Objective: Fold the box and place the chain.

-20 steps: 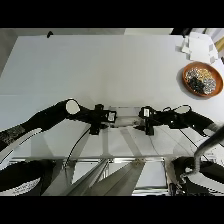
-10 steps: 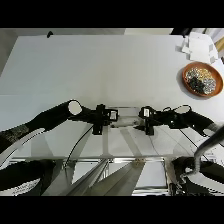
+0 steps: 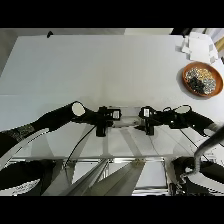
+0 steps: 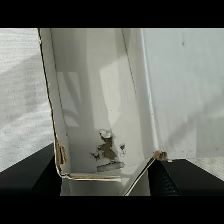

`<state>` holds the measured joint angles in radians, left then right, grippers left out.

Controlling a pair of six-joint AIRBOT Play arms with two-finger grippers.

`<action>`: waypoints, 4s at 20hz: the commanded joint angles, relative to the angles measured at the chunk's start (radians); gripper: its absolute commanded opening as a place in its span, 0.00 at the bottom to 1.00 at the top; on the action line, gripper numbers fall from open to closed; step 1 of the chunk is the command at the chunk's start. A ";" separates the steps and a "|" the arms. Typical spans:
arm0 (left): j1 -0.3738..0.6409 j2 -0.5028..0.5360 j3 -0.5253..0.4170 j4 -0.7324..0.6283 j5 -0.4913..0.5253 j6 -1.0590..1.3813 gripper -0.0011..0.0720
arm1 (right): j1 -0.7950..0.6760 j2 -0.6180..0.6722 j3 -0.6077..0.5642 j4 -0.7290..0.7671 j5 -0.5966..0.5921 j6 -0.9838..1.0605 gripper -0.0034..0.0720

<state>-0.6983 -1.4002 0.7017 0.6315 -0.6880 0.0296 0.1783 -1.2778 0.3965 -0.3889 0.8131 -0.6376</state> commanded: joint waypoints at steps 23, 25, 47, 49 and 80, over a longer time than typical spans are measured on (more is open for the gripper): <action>-0.002 -0.001 0.000 -0.010 0.010 -0.154 0.02 | 0.000 0.000 0.000 0.001 0.000 0.001 0.49; 0.000 0.002 0.000 -0.006 0.003 -0.166 0.02 | 0.000 0.000 0.000 0.001 -0.001 0.001 0.49; 0.246 0.341 -0.036 0.399 -0.307 -1.084 0.02 | 0.000 0.000 0.000 0.001 -0.001 0.001 0.49; 0.251 0.341 -0.063 0.395 -0.306 -1.086 0.02 | 0.000 0.000 0.000 0.001 0.000 0.001 0.49; 0.201 0.107 -0.125 0.110 -0.128 -1.133 0.02 | 0.000 0.000 0.000 0.001 -0.001 0.001 0.49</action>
<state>-0.4755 -1.2919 0.5774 0.7685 -0.8307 -1.1049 0.1783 -1.2778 0.3965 -0.3882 0.8120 -0.6369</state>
